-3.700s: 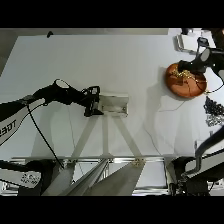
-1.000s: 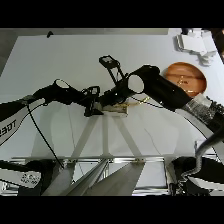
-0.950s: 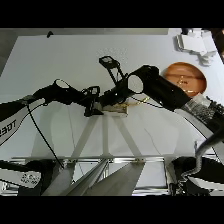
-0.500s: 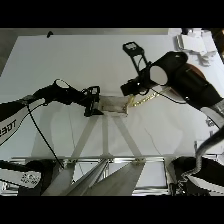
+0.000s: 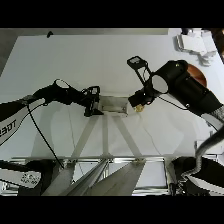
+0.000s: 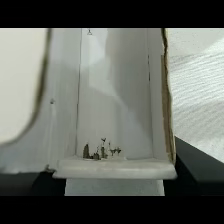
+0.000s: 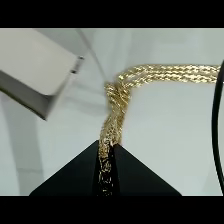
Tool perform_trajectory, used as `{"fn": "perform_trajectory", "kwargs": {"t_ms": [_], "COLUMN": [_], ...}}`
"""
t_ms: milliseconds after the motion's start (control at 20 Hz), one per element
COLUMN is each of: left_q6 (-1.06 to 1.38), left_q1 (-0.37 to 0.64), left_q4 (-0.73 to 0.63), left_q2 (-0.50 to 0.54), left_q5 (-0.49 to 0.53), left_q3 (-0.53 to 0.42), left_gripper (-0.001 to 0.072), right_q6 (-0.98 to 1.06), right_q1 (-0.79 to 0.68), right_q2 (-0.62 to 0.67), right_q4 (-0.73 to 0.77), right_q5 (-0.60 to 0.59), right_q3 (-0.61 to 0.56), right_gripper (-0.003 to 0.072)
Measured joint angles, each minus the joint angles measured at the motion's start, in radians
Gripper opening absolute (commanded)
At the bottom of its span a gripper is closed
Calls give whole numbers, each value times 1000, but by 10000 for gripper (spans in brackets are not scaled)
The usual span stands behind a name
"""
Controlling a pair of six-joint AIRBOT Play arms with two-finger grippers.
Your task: Fold the box and place the chain.
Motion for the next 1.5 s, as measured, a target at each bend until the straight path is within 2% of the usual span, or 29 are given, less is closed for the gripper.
{"fn": "perform_trajectory", "kwargs": {"t_ms": [250, 450, 650, 700, 750, 800, 850, 1000, 1200, 1500], "left_q6": [0, 0, 0, 0, 0, 0, 0, 0, 0, 0], "left_q1": [0, 0, 0, 0, 0, 0, 0, 0, 0, 0], "left_q4": [0, 0, 0, 0, 0, 0, 0, 0, 0, 0], "left_q2": [0, 0, 0, 0, 0, 0, 0, 0, 0, 0], "left_q5": [0, 0, 0, 0, 0, 0, 0, 0, 0, 0], "left_q3": [0, 0, 0, 0, 0, 0, 0, 0, 0, 0], "left_gripper": [318, 318, 318, 318, 318, 318, 318, 318, 318, 318], "right_q6": [-29, -107, -145, -149, -156, -167, -183, -237, -340, -591], "right_q1": [17, 21, 21, 21, 21, 21, 21, 20, 1, -166], "right_q2": [-20, -56, -100, -110, -119, -124, -127, -114, -24, 100], "right_q4": [203, 375, 455, 462, 467, 472, 479, 494, 465, 298], "right_q5": [-230, -362, -448, -454, -462, -468, -473, -476, -458, -237], "right_q3": [-24, -29, -30, -30, -30, -31, -31, -31, -30, -30], "right_gripper": [11, 10, 15, 24, 104, 236, 299, 299, 299, 298]}}
